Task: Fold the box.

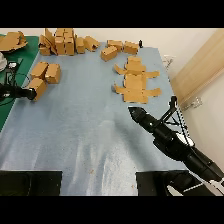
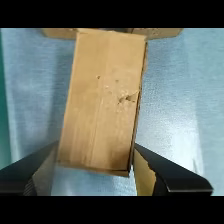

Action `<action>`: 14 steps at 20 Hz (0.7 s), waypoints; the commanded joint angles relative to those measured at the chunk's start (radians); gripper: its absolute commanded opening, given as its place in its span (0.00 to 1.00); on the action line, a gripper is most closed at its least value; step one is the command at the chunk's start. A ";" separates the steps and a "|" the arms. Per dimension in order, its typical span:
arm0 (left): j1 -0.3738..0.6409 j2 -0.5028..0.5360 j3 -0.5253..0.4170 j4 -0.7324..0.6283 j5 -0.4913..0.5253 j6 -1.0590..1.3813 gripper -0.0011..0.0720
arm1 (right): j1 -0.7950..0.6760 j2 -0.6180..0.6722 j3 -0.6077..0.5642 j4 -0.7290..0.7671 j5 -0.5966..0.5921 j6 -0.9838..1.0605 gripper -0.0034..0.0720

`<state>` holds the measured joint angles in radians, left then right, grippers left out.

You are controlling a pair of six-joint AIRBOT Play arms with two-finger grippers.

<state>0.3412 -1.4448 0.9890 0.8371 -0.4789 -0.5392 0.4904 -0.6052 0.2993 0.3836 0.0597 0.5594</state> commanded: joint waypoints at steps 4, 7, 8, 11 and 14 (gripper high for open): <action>0.113 0.118 0.004 0.010 -0.170 -0.038 0.98 | 0.000 0.000 0.001 -0.002 0.023 0.001 0.05; 0.129 0.226 0.004 0.020 -0.271 -0.037 0.98 | 0.000 -0.003 0.001 -0.002 0.038 0.001 0.05; 0.115 0.257 0.004 0.014 -0.312 -0.037 0.85 | 0.000 -0.011 0.002 -0.002 0.039 0.001 0.05; -0.018 0.340 0.004 -0.002 -0.417 -0.040 0.03 | 0.000 -0.086 0.050 -0.069 0.070 0.000 0.05; -0.255 0.387 0.008 -0.022 -0.449 -0.146 0.03 | 0.000 -0.245 0.207 -0.297 0.151 0.001 0.05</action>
<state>0.2497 -1.1118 0.9947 0.8322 -0.8616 -0.6056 0.4904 -0.7403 0.4030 0.2611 0.1452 0.5602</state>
